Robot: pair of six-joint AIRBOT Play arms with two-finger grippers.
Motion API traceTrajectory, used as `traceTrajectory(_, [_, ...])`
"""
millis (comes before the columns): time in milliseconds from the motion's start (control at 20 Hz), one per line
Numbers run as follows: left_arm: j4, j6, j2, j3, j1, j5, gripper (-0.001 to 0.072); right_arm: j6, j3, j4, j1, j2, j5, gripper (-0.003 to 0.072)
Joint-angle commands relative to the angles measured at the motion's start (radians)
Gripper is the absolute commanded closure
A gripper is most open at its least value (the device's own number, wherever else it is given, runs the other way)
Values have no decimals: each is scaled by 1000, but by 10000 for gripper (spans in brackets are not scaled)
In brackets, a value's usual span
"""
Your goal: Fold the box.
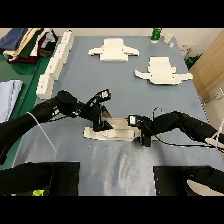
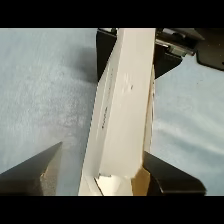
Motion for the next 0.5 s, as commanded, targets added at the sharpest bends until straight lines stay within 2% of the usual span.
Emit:
traceTrajectory(0, [217, -261, 81, 1, 25, -28, 101, 2, -1, 1, 1, -1, -1, 293])
traceTrajectory(100, [410, -509, 167, 1, 54, -72, 103, 2, -1, 1, 1, -1, -1, 293])
traceTrajectory(150, [469, -673, 208, 1, 67, -106, 169, 2, -1, 1, 1, -1, -1, 293])
traceTrajectory(200, [491, -815, 240, 1, 75, -147, 567, 2, -1, 1, 1, -1, -1, 293])
traceTrajectory(250, [485, -860, 266, 1, 73, -196, 696, 2, -1, 1, 1, -1, -1, 293])
traceTrajectory(350, [396, -938, 278, 0, 39, -254, 696, 2, -1, 1, 1, -1, -1, 293])
traceTrajectory(450, [259, -1004, 256, 0, -42, -205, 696, 2, -1, 1, 1, -1, -1, 293])
